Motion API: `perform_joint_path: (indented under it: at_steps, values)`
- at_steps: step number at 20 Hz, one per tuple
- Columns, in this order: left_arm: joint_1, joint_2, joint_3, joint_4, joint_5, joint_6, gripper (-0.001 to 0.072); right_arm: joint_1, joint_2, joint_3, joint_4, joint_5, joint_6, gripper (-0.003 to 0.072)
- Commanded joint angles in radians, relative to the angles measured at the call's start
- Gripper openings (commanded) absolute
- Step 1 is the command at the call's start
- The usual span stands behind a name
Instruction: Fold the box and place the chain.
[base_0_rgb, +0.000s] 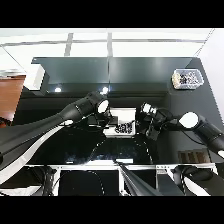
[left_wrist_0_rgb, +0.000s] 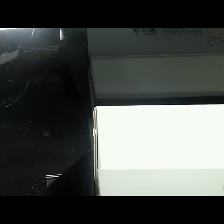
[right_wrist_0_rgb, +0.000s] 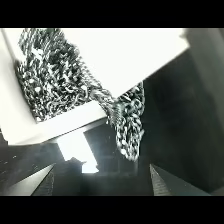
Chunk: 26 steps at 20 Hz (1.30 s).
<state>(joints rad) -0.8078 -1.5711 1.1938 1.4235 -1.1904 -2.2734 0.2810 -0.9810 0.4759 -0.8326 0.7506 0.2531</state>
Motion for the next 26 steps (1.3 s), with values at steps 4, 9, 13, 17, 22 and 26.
perform_joint_path:
  at_steps: [4, 9, 13, 17, 22, 26]
  values:
    - [0.001, 0.000, 0.001, 0.000, 0.000, 0.000, 0.0032, 0.029, -0.112, -0.035, 0.127, -0.131, -0.299, 0.0585]
    - [0.001, 0.000, 0.001, 0.000, 0.001, 0.000, 0.0032, 0.029, -0.158, -0.031, 0.127, -0.218, -0.298, 0.0528]
    - [0.001, 0.000, 0.001, 0.000, 0.001, 0.000, 0.0032, 0.029, -0.169, -0.031, 0.179, -0.214, -0.298, 0.0463]
    - [0.001, 0.000, 0.001, 0.000, 0.001, 0.000, 0.0032, 0.029, -0.168, -0.031, 0.179, -0.212, -0.246, 0.0013]
    - [0.001, 0.000, 0.001, 0.000, 0.001, 0.000, 0.0032, 0.029, -0.119, -0.027, 0.159, -0.190, 0.002, 0.0014]
    - [0.001, 0.000, 0.001, 0.000, 0.001, 0.000, 0.0032, 0.023, 0.060, -0.024, -0.041, -0.138, 0.300, 0.0014]
